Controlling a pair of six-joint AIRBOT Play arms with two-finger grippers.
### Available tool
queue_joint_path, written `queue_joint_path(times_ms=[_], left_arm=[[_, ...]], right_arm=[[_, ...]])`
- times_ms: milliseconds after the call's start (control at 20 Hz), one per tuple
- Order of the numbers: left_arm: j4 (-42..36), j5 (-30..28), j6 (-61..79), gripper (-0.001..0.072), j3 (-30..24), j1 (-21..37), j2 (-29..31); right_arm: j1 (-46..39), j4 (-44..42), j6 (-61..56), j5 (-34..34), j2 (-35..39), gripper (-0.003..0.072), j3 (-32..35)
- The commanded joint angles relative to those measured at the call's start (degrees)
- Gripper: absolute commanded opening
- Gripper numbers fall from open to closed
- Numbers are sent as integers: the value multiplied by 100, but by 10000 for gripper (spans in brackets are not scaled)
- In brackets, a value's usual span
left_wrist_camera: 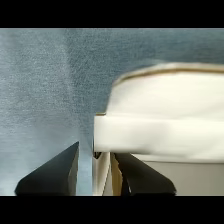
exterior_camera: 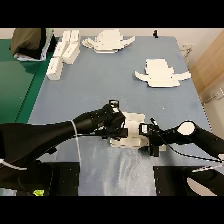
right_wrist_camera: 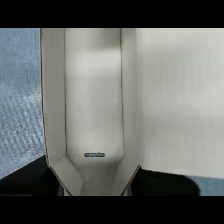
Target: Fold the box.
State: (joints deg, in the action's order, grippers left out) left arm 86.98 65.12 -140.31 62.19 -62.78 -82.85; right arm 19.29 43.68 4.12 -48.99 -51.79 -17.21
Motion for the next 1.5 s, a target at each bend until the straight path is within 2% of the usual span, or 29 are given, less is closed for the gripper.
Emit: queue_joint_path(times_ms=[0, 50, 100, 150, 200, 250, 550, 600, 700, 1050, 1200, 1400, 1450], left_arm=[[474, 452, -291, 289, 289, -282, -365], [575, 446, -361, 207, 304, -343, -396], [721, 457, -470, 188, 326, -404, -404], [796, 468, -487, 111, 350, -444, -407], [839, 450, -498, 91, 361, -476, -407], [850, 448, -481, 16, 363, -490, -407], [881, 452, -481, 19, 387, -509, -407], [881, 461, -472, 22, 402, -509, -404], [887, 592, -490, 443, 479, -507, -404], [763, 813, -472, 440, 566, -492, -291], [398, 1058, -262, 439, 693, -297, -31], [-474, 903, 437, 429, 708, 269, 579], [-721, 920, 715, 361, 708, 452, 719]], right_arm=[[-2, 0, 0, -4, 2, 444, -4], [-2, 0, 0, -4, 2, 444, -4], [-2, 0, 0, -4, 2, 444, -4], [-2, 0, 0, -4, 2, 444, -2], [-2, 0, 0, -7, 2, 444, -4], [-2, 0, 0, -4, 4, 444, -2], [-2, 0, 0, -4, 2, 444, -2], [-2, 0, 0, -4, 2, 444, -2], [-2, 0, 0, -4, 2, 444, -2], [-2, 0, 0, -4, 2, 444, -2], [-2, 0, 0, -4, 2, 444, -2], [-2, 0, 0, -4, 2, 444, -4], [-2, 0, 0, -4, 2, 444, -2]])
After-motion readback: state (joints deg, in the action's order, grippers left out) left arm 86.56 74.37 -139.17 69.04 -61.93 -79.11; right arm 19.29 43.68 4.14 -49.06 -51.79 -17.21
